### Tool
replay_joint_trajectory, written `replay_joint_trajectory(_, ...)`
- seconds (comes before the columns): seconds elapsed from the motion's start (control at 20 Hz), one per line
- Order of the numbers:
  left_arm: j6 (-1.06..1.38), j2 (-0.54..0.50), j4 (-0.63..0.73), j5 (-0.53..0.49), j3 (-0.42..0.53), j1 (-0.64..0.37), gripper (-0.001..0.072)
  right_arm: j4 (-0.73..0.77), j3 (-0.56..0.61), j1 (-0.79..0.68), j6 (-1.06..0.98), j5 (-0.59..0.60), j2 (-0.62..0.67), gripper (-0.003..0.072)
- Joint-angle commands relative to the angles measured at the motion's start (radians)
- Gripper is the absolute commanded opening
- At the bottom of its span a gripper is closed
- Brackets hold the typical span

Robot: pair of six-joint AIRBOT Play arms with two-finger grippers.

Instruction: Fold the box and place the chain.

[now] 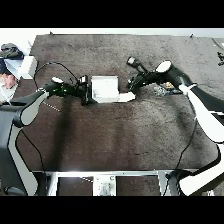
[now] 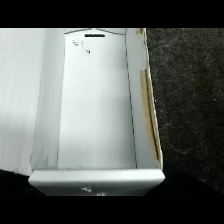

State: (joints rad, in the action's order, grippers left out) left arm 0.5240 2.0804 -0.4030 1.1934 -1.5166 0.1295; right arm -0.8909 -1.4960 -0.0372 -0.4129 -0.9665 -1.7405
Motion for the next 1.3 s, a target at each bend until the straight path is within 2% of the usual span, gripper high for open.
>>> replay_joint_trajectory(0.0, 0.001, 0.000, 0.000, 0.000, 0.000, 0.001, 0.0466, -0.030, 0.000, -0.074, -0.369, -0.053, 0.042, -0.0005)
replay_joint_trajectory(0.2, 0.001, 0.000, 0.000, 0.000, 0.000, 0.000, 0.0466, -0.028, 0.031, -0.129, -0.492, -0.073, 0.019, -0.0005)
replay_joint_trajectory(0.35, 0.001, 0.000, 0.000, 0.000, 0.000, 0.000, 0.0466, -0.015, 0.066, -0.136, -0.507, -0.076, -0.009, -0.0005)
replay_joint_trajectory(0.6, 0.000, 0.000, 0.000, 0.000, 0.000, 0.000, 0.0466, 0.158, 0.120, -0.127, -0.464, -0.126, -0.092, -0.0005)
replay_joint_trajectory(0.8, 0.000, 0.000, 0.000, 0.000, 0.000, 0.000, 0.0466, 0.256, 0.163, -0.071, -0.391, -0.132, -0.099, -0.0001)
replay_joint_trajectory(0.9, 0.000, 0.000, 0.000, 0.000, 0.000, 0.000, 0.0466, 0.303, 0.160, -0.041, -0.379, -0.117, -0.098, 0.0095)
replay_joint_trajectory(1.1, 0.000, 0.000, 0.000, 0.000, 0.000, 0.000, 0.0466, 0.340, 0.135, -0.034, -0.369, -0.093, -0.069, 0.0096)
replay_joint_trajectory(1.15, 0.000, 0.000, 0.000, 0.000, 0.000, 0.000, 0.0466, 0.339, 0.135, -0.032, -0.369, -0.076, -0.054, 0.0174)
replay_joint_trajectory(1.2, 0.000, 0.000, 0.000, 0.000, 0.000, 0.000, 0.0466, 0.341, 0.135, -0.030, -0.369, -0.070, -0.043, 0.0300)
replay_joint_trajectory(1.25, 0.000, 0.000, 0.000, 0.000, 0.000, 0.000, 0.0466, 0.343, 0.133, -0.026, -0.369, -0.069, -0.040, 0.0347)
